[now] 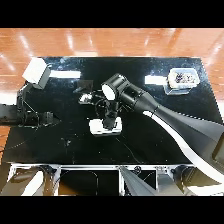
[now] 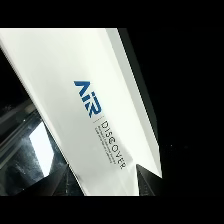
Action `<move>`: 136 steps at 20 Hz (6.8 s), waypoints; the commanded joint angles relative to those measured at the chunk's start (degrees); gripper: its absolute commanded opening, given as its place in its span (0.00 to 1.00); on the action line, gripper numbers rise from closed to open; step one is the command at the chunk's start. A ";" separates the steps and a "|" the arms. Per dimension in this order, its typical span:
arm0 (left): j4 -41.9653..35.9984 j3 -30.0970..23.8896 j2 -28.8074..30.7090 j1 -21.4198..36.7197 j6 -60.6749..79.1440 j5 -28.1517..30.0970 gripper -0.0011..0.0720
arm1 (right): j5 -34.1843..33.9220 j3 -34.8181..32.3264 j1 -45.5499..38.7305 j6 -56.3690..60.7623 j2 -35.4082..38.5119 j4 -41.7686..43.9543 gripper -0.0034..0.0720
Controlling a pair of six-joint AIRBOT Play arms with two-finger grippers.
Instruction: Fold the box and place the chain.
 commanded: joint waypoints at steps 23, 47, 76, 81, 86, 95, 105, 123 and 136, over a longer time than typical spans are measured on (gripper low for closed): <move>-0.22 0.02 -0.02 0.02 0.02 -0.04 0.75 | -0.87 -0.02 0.02 0.04 -0.02 -0.42 0.68; -0.22 0.02 -0.02 0.00 0.02 -0.07 0.75 | -1.16 -0.02 0.02 0.00 -0.28 -0.42 0.55; -0.28 0.02 -0.02 0.00 0.02 -0.09 0.75 | -0.17 0.63 -0.26 -0.63 -0.11 -0.13 0.37; -0.39 0.02 -0.02 0.00 0.02 -0.09 0.75 | -0.46 -1.20 -0.26 -0.63 -0.33 0.76 0.37; -0.42 0.02 -0.02 0.00 0.02 -0.13 0.75 | -1.22 -1.64 -0.26 -0.63 -0.35 1.05 0.37; -0.63 0.02 -0.02 0.00 0.02 -0.11 0.75 | -1.11 -1.01 -1.14 3.06 0.22 2.10 0.79; -5.46 0.02 -0.02 -0.04 1.16 0.24 0.75 | -45.68 -40.63 -8.85 59.36 38.97 13.25 0.09; -7.08 0.02 -0.04 -0.07 1.70 -2.05 0.75 | -76.63 -58.99 4.92 91.03 31.63 13.35 0.09; -7.96 0.02 -0.04 -0.07 1.73 -2.08 0.75 | -73.02 -59.01 4.90 87.69 30.51 12.31 0.09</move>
